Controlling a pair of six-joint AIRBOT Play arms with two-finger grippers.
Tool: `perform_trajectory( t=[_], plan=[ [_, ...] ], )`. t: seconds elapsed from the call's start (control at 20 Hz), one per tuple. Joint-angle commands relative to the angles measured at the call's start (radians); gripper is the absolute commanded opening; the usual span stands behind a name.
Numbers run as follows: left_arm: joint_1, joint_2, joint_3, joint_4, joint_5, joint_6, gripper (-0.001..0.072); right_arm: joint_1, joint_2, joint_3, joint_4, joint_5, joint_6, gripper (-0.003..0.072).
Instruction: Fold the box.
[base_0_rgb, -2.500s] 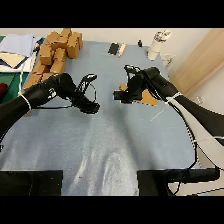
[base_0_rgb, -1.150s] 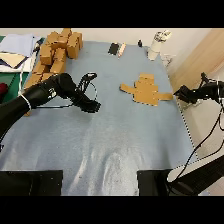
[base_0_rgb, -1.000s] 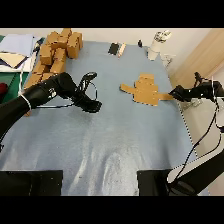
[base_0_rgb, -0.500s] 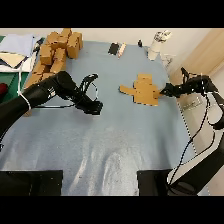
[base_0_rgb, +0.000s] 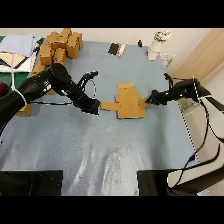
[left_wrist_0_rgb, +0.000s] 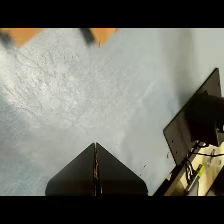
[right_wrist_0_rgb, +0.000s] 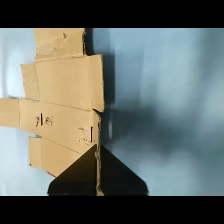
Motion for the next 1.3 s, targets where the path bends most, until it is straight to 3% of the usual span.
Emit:
perform_trajectory(
  t=[0.0,0.2,0.25,0.3,0.35,0.6,0.7,0.8,0.85,0.9,0.95,1.0,1.15,1.25],
  plan=[
    [0.019,0.000,0.005,-0.002,-0.054,0.046,0.0015,0.138,0.249,-0.357,0.016,0.163,0.097,-0.0001],
    [0.024,0.000,0.005,0.005,-0.103,0.077,0.0014,0.304,0.492,-0.613,0.000,0.247,0.246,0.0020],
    [0.024,0.000,0.005,0.005,-0.122,0.077,0.0013,0.315,0.518,-0.624,-0.018,0.243,0.248,0.0152],
    [0.024,0.000,0.005,0.005,-0.134,0.077,0.0014,0.317,0.531,-0.619,-0.040,0.236,0.260,0.0334],
    [0.024,0.000,0.005,0.005,-0.150,0.077,0.0014,0.314,0.532,-0.605,-0.067,0.232,0.262,0.0343],
    [0.024,0.000,0.005,0.003,-0.183,0.087,0.0014,0.264,0.426,-0.451,-0.182,0.159,0.231,0.0335],
    [0.024,0.000,0.005,-0.003,-0.181,0.087,0.0015,0.260,0.355,-0.373,-0.183,0.105,0.188,0.0274],
    [0.024,0.000,0.005,-0.004,-0.181,0.088,0.0015,0.262,0.275,-0.310,-0.155,0.014,0.162,0.0267],
    [0.024,0.000,0.005,-0.004,-0.181,0.089,0.0120,0.263,0.243,-0.295,-0.139,-0.016,0.145,0.0258],
    [0.024,0.000,0.005,-0.003,-0.177,0.084,0.0448,0.263,0.220,-0.292,-0.127,-0.029,0.130,0.0195],
    [0.028,0.000,0.005,-0.003,-0.164,0.059,0.0449,0.263,0.204,-0.292,-0.124,-0.040,0.121,0.0156],
    [0.030,0.000,0.005,-0.004,-0.158,0.057,0.0394,0.263,0.192,-0.292,-0.124,-0.058,0.113,0.0156],
    [0.040,0.000,0.005,-0.009,-0.154,0.056,0.0394,0.263,0.185,-0.291,-0.124,-0.072,0.092,0.0145],
    [0.040,0.000,0.005,-0.011,-0.154,0.062,0.0395,0.263,0.185,-0.292,-0.103,-0.074,0.047,0.0004]
  ],
)
